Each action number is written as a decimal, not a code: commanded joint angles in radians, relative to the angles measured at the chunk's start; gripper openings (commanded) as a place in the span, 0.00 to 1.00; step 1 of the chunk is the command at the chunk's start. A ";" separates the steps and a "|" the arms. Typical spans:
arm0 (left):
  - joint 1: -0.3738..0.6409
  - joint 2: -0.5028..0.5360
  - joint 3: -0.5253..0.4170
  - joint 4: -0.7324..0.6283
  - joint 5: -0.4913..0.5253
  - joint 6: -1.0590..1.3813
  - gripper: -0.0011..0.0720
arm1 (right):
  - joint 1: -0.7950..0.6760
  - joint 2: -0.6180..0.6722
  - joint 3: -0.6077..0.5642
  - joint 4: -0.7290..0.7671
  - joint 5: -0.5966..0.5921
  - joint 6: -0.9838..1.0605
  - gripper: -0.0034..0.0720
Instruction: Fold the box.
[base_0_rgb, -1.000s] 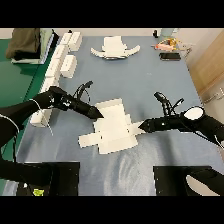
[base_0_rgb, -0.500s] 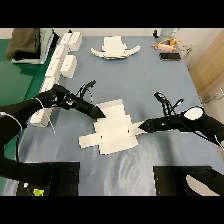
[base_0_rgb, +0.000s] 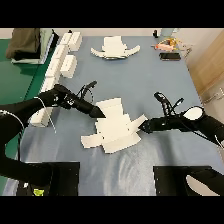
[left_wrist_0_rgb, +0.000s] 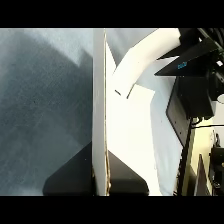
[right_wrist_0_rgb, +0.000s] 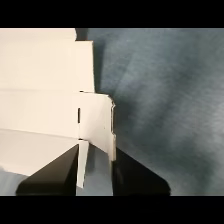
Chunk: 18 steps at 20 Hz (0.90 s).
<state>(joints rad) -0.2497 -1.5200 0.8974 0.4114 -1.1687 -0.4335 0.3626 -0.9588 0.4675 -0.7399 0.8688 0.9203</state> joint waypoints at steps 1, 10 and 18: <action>-0.001 0.008 0.026 0.000 -0.001 0.062 0.03 | -0.002 0.002 0.039 -0.198 -0.085 0.214 0.45; -0.186 0.263 -0.039 0.018 0.272 0.409 0.03 | -0.002 0.002 0.161 -0.692 -0.084 0.698 0.45; -0.327 0.405 -0.277 -0.155 0.558 0.791 0.03 | -0.002 0.002 0.161 -0.692 -0.085 0.766 0.45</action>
<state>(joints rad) -0.5335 -1.1656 0.7040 0.3611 -0.7193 0.1787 0.3611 -0.9577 0.6266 -1.4216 0.7845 1.6524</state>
